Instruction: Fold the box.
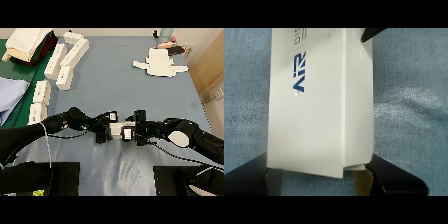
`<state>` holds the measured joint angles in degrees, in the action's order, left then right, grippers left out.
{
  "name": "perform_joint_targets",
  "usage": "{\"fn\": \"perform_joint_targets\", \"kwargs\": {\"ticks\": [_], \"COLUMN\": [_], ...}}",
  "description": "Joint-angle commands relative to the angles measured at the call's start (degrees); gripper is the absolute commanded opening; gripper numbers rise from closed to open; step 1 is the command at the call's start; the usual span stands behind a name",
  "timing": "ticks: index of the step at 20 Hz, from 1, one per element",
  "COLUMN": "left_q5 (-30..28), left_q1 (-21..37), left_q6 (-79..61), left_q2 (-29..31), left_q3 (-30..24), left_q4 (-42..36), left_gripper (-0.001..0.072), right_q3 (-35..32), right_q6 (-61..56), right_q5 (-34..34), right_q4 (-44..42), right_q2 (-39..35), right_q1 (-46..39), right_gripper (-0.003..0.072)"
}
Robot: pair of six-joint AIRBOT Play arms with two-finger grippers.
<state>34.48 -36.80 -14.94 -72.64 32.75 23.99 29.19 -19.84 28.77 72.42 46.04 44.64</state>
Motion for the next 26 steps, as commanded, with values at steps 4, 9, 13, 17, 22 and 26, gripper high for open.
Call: {"fn": "perform_joint_targets", "kwargs": {"ticks": [4,9,13,17,22,26], "left_q5": [0.1,0.1,0.1,0.1,0.1,0.1], "left_q1": [0.0,0.0,0.0,0.0,0.0,0.0], "left_q6": [0.0,0.0,0.0,0.0,0.0,0.0], "left_q2": [0.0,0.0,0.0,0.0,0.0,0.0], "left_q3": [0.0,0.0,0.0,0.0,0.0,0.0], "left_q4": [0.0,0.0,0.0,0.0,0.0,0.0], "left_gripper": [0.0364,0.0364,0.0364,0.0364,0.0364,0.0364], "right_q3": [0.6,0.6,0.5,0.5,0.5,0.6], "right_q6": [0.0,0.0,0.0,0.0,0.4,0.4], "right_q5": [-2.6,-2.3,-0.1,3.2,5.1,4.8], "right_q4": [2.3,2.1,0.4,-2.9,-4.9,-5.4], "right_q2": [0.3,3.1,3.7,3.6,3.6,1.5], "right_q1": [0.0,0.0,0.0,0.1,0.1,0.1], "right_gripper": [0.0504,0.0389,0.0364,0.0365,0.0366,0.0368]}}
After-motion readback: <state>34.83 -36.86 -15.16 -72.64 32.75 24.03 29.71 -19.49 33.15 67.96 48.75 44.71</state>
